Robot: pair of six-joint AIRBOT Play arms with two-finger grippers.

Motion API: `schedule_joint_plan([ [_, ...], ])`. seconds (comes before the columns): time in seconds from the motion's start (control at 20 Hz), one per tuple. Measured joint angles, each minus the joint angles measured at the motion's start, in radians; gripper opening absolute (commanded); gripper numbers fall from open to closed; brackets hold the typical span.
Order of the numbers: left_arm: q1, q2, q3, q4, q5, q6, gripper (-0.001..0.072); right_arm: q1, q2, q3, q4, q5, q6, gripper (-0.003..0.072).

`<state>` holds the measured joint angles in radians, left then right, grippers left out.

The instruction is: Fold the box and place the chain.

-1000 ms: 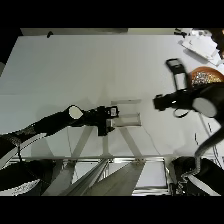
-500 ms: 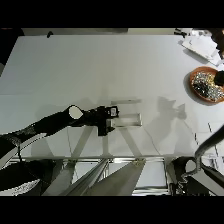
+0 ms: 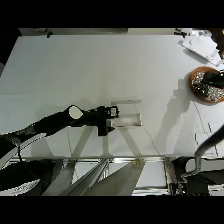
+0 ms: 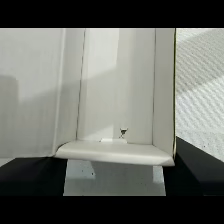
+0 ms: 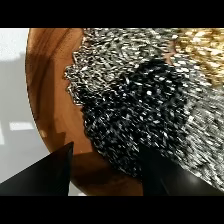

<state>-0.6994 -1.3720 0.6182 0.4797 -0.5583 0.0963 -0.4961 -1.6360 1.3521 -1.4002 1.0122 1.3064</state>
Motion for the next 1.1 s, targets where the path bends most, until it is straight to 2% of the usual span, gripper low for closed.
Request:
schedule_joint_plan([
  [0.25,0.000,0.000,0.000,0.000,0.000,0.000,0.0354,0.006,-0.075,0.017,-0.010,-0.024,-0.029,0.0395],
  [0.4,0.000,0.000,0.000,0.000,0.000,0.000,0.0354,0.007,-0.093,0.019,-0.018,-0.039,-0.044,0.0288],
  [0.55,0.000,0.000,0.000,0.000,0.000,0.000,0.0354,0.007,-0.103,0.021,-0.024,-0.049,-0.047,0.0274],
  [0.6,0.000,0.000,0.000,0.000,0.000,0.000,0.0354,0.007,-0.106,0.021,-0.024,-0.049,-0.047,0.0207],
  [0.65,0.000,0.000,0.000,0.000,0.000,0.000,0.0354,0.007,-0.108,0.021,-0.023,-0.048,-0.048,0.0090],
  [0.7,0.000,0.000,0.000,0.000,0.000,0.000,0.0354,0.007,-0.108,0.022,-0.019,-0.043,-0.048,0.0010],
  [0.9,0.000,0.000,0.000,0.000,0.000,0.000,0.0354,0.007,-0.103,0.021,-0.018,-0.006,-0.048,0.0012],
  [1.1,0.000,0.000,0.000,0.000,0.000,0.000,0.0354,0.007,-0.037,0.021,-0.019,0.017,-0.048,0.0011],
])
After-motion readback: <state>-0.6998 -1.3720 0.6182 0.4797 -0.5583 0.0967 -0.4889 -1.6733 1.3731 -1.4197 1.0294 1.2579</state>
